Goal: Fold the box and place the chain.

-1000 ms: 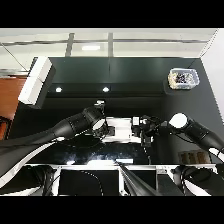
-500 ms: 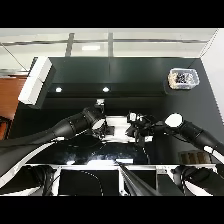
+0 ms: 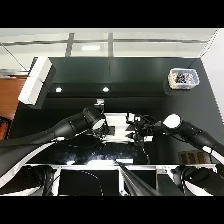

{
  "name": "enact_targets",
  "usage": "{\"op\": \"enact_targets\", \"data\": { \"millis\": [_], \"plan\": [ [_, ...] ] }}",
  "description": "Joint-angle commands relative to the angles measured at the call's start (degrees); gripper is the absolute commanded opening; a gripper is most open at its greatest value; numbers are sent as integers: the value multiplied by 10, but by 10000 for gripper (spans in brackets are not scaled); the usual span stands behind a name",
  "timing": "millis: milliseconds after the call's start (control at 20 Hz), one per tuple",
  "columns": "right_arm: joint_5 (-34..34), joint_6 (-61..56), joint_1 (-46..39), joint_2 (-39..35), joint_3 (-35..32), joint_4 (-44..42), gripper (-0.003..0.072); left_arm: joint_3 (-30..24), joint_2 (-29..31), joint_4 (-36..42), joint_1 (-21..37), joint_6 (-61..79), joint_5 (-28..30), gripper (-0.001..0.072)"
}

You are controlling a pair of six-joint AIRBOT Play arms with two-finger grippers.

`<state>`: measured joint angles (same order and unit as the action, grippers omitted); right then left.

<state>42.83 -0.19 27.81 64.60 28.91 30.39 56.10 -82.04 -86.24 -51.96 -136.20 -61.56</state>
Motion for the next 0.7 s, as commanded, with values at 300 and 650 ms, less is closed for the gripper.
{"op": "enact_targets", "data": {
  "millis": [300, 650],
  "plan": [
    [-5, -58, 0, -8, 0, 3, 12, 0, 0, -1, 0, 1, 4, 30],
    [75, -484, -214, -123, 35, 230, 12, 0, 0, -1, 0, 1, 4, 29]
  ]
}}
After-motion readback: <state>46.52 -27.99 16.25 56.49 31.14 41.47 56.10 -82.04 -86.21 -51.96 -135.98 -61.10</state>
